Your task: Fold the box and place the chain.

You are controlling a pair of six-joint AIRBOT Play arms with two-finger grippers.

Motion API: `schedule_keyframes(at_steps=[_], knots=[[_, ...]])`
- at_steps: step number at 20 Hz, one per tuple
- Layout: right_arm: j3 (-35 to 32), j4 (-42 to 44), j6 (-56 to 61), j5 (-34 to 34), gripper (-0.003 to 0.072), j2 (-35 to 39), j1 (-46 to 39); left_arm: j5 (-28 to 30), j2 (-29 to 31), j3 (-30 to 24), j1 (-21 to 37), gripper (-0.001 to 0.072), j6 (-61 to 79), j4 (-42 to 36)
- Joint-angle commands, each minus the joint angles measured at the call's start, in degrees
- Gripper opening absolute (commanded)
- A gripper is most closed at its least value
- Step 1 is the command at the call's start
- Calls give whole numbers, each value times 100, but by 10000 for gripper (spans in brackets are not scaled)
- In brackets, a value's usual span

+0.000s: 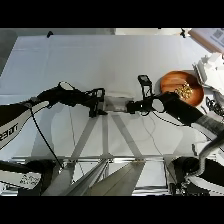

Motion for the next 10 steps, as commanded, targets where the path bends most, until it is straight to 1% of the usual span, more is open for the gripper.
schedule_keyframes(at_steps=[1,4,8,10], knots=[[291,-96,411,227,556,-212,72,-2,4,0,4,387,2,2],[398,-376,1169,299,555,-396,184,-11,4,2,4,387,2,2],[682,-409,1307,297,554,-616,433,-15,4,0,7,387,2,2],[793,-444,1309,293,536,-638,490,-15,4,0,4,387,2,2]])
